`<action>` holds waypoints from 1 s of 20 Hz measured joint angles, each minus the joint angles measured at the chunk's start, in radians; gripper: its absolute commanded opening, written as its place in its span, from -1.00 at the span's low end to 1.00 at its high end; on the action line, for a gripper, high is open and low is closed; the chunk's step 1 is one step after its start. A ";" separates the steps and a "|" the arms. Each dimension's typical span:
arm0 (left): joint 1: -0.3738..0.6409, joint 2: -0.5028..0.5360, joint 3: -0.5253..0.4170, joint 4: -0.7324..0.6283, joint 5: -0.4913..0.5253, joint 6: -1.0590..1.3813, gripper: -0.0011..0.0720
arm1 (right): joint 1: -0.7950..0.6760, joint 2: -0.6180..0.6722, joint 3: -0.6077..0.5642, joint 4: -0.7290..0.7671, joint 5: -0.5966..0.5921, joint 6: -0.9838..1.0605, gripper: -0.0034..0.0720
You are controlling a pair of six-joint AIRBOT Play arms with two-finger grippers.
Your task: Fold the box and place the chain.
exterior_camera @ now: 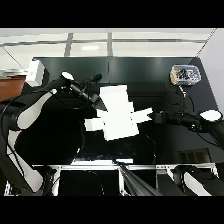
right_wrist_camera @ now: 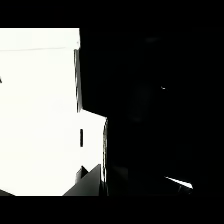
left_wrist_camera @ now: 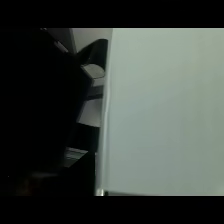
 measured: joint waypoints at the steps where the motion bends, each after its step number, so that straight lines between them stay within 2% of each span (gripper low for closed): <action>1: -0.004 -0.004 0.005 0.003 -0.011 0.019 -0.90 | 0.000 0.000 0.000 -0.001 0.001 0.000 0.54; 2: -0.006 -0.008 0.010 0.003 -0.016 0.034 -0.91 | -0.001 0.000 0.000 -0.002 -0.001 0.000 0.82; 5: -0.006 -0.010 0.036 0.006 -0.050 0.051 -0.91 | -0.029 0.000 0.025 -0.030 0.007 -0.002 0.78; 8: -0.004 0.027 0.055 0.029 -0.078 0.046 -0.92 | -0.083 0.000 0.130 -0.148 0.107 0.000 0.78; 10: -0.012 0.095 0.013 0.048 -0.062 0.074 -0.91 | -0.109 0.000 0.220 -0.249 0.188 0.000 0.78; 12: -0.031 0.205 -0.096 0.040 0.018 0.168 -0.91 | -0.124 0.000 0.304 -0.355 0.248 0.000 0.78; 16: -0.069 0.429 -0.337 0.022 0.293 0.462 -0.91 | -0.136 0.000 0.385 -0.470 0.266 -0.001 0.78; 20: -0.085 0.494 -0.429 0.048 0.446 0.686 -0.91 | -0.139 0.000 0.406 -0.506 0.272 0.000 0.78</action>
